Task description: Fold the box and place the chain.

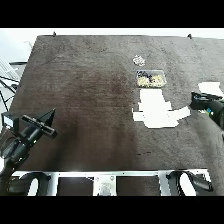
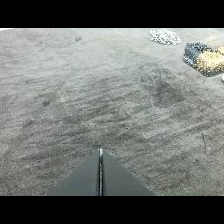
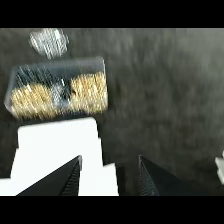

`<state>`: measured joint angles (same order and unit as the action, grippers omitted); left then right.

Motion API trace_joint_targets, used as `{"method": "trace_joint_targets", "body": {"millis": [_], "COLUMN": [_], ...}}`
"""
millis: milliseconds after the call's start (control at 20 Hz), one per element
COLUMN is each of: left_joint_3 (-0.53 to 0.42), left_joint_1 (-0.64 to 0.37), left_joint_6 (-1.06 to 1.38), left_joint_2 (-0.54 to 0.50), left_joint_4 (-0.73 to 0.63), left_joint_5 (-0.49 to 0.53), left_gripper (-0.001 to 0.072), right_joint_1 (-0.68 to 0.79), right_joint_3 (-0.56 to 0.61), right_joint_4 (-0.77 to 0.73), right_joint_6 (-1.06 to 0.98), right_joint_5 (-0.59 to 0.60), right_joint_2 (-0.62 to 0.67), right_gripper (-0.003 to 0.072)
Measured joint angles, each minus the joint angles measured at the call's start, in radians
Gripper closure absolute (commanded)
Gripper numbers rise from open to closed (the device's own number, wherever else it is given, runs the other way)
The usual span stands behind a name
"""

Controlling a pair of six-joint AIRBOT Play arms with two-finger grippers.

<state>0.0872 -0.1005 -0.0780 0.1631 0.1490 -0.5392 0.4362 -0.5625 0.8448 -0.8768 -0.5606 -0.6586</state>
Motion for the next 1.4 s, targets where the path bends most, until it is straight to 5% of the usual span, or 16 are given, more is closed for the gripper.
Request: {"method": "trace_joint_targets", "body": {"millis": [100, 350, 600, 1400], "left_joint_3": [0.0, 0.0, 0.0, 0.0], "left_joint_1": [0.0, 0.0, 0.0, 0.0], "left_joint_6": [0.0, 0.0, 0.0, 0.0], "left_joint_2": [0.0, 0.0, 0.0, 0.0], "left_joint_4": [0.0, 0.0, 0.0, 0.0], "left_joint_5": [0.0, 0.0, 0.0, 0.0], "left_gripper": [0.069, 0.069, 0.069, 0.069], "right_joint_1": [0.099, 0.246, 0.248, 0.201], "right_joint_3": [-0.151, -0.518, -0.772, -0.869], "right_joint_4": [0.017, 0.086, 0.182, 0.197], "right_joint_6": [-0.022, -0.055, -0.06, -0.022], "right_joint_5": [-0.18, -0.599, -0.861, -1.031], "right_joint_2": [-0.179, -0.545, -0.804, -1.128], "right_gripper": [0.0147, 0.0149, 0.0149, 0.0172]}}
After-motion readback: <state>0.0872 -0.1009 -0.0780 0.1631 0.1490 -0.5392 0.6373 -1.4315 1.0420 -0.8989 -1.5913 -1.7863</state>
